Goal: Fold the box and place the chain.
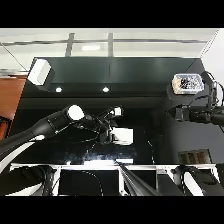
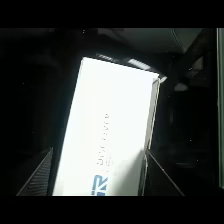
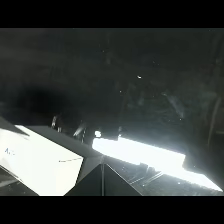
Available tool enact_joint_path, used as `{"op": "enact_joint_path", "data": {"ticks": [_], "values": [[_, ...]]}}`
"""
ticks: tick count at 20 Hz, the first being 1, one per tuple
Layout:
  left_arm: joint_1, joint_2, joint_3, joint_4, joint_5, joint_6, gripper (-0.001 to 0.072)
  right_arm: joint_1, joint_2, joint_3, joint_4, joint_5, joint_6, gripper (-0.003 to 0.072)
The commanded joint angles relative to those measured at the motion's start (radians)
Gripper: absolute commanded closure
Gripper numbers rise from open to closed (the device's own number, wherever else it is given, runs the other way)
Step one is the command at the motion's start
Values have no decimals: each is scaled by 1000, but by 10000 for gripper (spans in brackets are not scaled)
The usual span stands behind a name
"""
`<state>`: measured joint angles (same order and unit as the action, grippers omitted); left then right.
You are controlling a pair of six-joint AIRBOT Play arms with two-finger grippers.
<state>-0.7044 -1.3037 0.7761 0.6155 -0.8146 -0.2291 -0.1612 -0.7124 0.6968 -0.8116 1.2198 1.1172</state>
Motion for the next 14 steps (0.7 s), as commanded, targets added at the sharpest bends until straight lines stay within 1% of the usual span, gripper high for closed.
{"op": "enact_joint_path", "data": {"ticks": [1, 7, 11, 14], "values": [[0, -11, 3, 1, -41, -15, 0, 1, 1, -1, -1, -12, -11, 680], [0, -11, 3, 11, -50, -1, -1, 1, 1, -1, -2, -13, -14, 680], [0, -11, 3, 58, -50, 0, -1, 1, 1, -1, -2, -13, -14, 680], [-3, -11, 3, 58, -34, 0, -1, 1, 1, -1, -2, -14, -14, 680]]}}
